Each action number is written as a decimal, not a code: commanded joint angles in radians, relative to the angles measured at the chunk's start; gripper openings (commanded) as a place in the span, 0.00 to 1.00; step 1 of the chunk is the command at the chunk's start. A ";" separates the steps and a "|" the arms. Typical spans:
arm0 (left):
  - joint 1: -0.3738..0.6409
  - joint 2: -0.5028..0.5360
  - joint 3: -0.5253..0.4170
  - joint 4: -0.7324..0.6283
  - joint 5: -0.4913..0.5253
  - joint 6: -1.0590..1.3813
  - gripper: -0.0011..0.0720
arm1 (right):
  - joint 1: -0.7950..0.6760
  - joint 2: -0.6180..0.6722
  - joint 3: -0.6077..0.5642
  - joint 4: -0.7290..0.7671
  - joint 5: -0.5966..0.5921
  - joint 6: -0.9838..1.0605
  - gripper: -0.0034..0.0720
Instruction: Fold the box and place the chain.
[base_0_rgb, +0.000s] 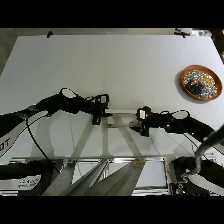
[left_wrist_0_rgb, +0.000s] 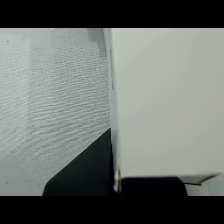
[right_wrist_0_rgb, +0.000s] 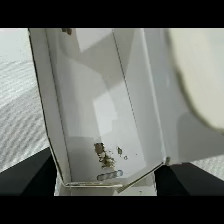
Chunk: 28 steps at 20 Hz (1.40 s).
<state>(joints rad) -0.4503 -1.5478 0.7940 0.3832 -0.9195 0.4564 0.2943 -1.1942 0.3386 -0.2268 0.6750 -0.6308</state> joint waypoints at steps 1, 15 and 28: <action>0.000 0.000 0.001 -0.002 0.003 -0.001 0.03 | -0.018 -0.003 0.000 0.016 -0.006 -0.018 0.76; 0.000 0.000 0.001 -0.002 0.003 0.000 0.03 | -0.018 -0.031 0.000 0.047 0.032 -0.051 0.76; 0.000 0.000 0.001 -0.002 0.003 -0.001 0.03 | -0.018 -0.031 0.000 -0.109 0.045 0.027 0.76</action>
<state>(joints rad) -0.4503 -1.5478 0.7944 0.3820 -0.9195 0.4557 0.2756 -1.2247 0.3393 -0.2783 0.7185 -0.5880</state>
